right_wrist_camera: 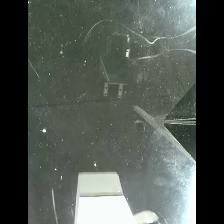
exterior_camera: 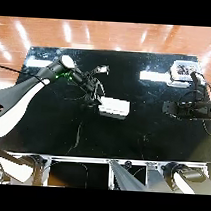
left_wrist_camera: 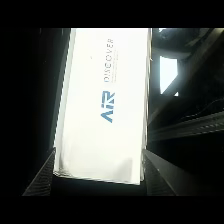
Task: Fold the box and place the chain.
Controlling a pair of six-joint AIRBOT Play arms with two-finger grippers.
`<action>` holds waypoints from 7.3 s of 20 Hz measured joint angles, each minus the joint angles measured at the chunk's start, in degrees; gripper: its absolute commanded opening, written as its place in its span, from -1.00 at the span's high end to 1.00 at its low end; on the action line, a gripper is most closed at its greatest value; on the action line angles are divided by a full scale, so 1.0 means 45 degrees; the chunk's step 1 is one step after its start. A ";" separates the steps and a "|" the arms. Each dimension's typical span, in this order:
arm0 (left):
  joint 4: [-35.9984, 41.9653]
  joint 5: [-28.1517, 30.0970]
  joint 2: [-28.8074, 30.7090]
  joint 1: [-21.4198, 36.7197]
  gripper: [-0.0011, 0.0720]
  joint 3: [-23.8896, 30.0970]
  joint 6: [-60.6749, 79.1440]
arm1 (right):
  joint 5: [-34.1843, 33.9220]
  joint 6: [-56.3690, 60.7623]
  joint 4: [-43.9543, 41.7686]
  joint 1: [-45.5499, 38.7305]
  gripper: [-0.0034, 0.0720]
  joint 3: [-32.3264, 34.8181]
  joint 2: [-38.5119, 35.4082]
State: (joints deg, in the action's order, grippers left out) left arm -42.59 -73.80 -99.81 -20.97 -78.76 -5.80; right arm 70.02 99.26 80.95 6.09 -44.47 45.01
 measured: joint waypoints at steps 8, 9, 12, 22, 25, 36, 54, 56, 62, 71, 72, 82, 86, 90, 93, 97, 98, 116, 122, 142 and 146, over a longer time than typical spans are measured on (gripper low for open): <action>-0.0058 -0.0024 -0.0015 -0.0209 -0.74 0.0068 -0.0068 | -0.0097 0.0000 0.0039 0.0000 0.81 0.0000 0.0000; -0.0097 -0.0029 -0.0019 -0.0233 -0.74 0.0117 -0.0126 | -0.0102 0.0000 0.0039 0.0000 0.81 0.0000 0.0000; -0.0165 0.0039 -0.0015 -0.0262 -0.74 0.0306 -0.0194 | -0.0136 0.0000 0.0039 0.0000 0.81 0.0000 0.0000; -0.0418 0.0219 -0.0015 -0.0272 -0.74 0.0437 -0.0243 | -0.0214 0.0000 0.0044 0.0000 0.81 0.0000 0.0000; -0.0525 0.0257 -0.0010 -0.0296 -0.74 0.0437 -0.0253 | -0.0248 0.0000 0.0044 0.0000 0.81 0.0000 0.0000; -0.1001 0.0680 0.0092 -0.0515 -0.74 0.0442 -0.0767 | -0.0282 0.0000 0.0044 0.0000 0.81 0.0000 0.0000; -0.3308 0.0257 0.0102 -0.1360 0.92 -0.0384 -0.3944 | -0.0287 -0.0005 0.0126 0.0000 0.81 0.0000 0.0000; -0.3215 0.0151 0.0180 -0.1239 0.92 -0.0831 -0.4095 | -0.0287 -0.0005 0.0131 0.0000 0.81 0.0000 0.0000; -0.3143 -0.0243 0.0942 -0.0194 0.92 -0.1481 -0.5110 | -0.0287 -0.0005 0.0131 0.0000 0.81 0.0000 0.0000; -0.3147 0.0466 0.2419 0.4396 0.92 -0.1603 -0.7169 | -0.0427 -0.0005 0.0126 0.0000 0.81 0.0000 0.0000; -0.3152 0.0704 0.2463 0.5085 0.92 -0.1603 -0.7407 | -0.0457 -0.0005 0.0131 0.0000 0.81 0.0000 0.0000; -0.3060 0.5532 0.1083 1.0210 0.92 -0.1613 -0.9593 | -0.1156 -0.0005 -0.0248 0.0000 0.81 0.0000 0.0000; -0.3021 0.6154 -0.0267 1.0865 0.92 -0.1724 -1.0195 | -0.1399 -0.0005 -0.0408 0.0000 0.81 0.0000 0.0000; -0.2735 0.5833 -0.1331 1.1050 0.91 -0.2171 -1.0384 | -0.1481 -0.0005 -0.0588 0.0000 0.81 0.0000 0.0000; -0.2637 0.5537 -0.1666 1.1098 0.90 -0.2472 -1.0428 | -0.1511 -0.0005 -0.0651 0.0000 0.81 0.0000 0.0000; -0.2608 0.5226 -0.1817 1.1113 -0.74 -0.2715 -1.0477 | -0.1520 -0.0005 -0.0704 0.0000 0.81 0.0000 0.0000; -0.2618 0.5119 -0.1836 1.1113 -0.74 -0.2778 -1.0486 | -0.1520 -0.0005 -0.0724 0.0000 0.81 0.0000 0.0000; -0.4580 0.1258 -0.1768 1.0433 -0.71 -0.7193 -1.3289 | -0.1268 -0.0427 -0.0918 0.0024 0.81 -0.0151 0.0000; -0.4022 -0.0189 0.0801 0.7864 0.06 -0.7582 -1.5533 | -0.1520 -0.1409 -0.0243 0.0631 0.81 -0.3594 0.1200; -0.8451 0.4206 1.1234 0.1083 0.91 0.6120 -1.8486 | 0.0083 -0.0899 0.2443 0.0656 0.81 -0.3589 0.3871; -0.8524 0.4303 1.1011 0.1083 0.91 0.6149 -1.8564 | 0.0126 -0.0869 0.2448 0.0656 0.81 -0.3526 0.3881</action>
State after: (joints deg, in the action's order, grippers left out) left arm -80.95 -54.43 -50.26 -16.10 -51.09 -89.34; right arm 70.59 95.35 91.96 9.04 -60.34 62.48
